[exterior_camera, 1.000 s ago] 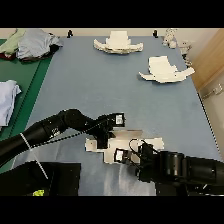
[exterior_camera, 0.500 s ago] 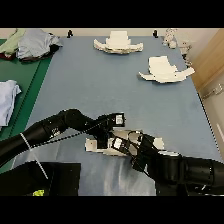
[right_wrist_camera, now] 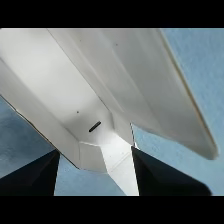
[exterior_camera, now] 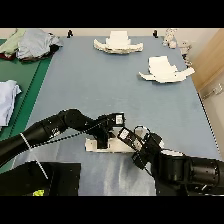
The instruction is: Fold the box.
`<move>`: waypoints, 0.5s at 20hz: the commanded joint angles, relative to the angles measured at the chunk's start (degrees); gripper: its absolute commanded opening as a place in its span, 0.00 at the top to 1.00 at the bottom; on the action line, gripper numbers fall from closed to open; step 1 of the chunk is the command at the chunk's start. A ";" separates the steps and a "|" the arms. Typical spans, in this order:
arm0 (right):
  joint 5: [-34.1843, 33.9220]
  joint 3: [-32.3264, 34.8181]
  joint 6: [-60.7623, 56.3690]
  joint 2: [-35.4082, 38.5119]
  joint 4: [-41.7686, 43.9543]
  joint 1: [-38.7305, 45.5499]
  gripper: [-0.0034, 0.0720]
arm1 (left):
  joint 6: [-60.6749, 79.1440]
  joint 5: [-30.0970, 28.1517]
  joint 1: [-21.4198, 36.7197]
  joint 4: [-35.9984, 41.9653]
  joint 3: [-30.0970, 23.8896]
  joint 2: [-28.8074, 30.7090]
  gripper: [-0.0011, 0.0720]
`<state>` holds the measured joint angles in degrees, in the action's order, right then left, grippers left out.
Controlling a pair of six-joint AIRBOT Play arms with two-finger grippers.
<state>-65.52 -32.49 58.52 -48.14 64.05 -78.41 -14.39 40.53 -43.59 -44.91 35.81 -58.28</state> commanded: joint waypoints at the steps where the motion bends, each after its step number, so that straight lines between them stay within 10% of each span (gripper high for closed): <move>1: -0.42 0.15 6.05 1.42 0.85 3.04 0.00 | 0.02 0.00 0.00 -0.02 0.07 0.02 0.96; 10: 15.74 9.27 59.87 13.20 31.69 29.16 0.00 | 0.02 0.00 0.00 -0.02 0.07 0.02 0.96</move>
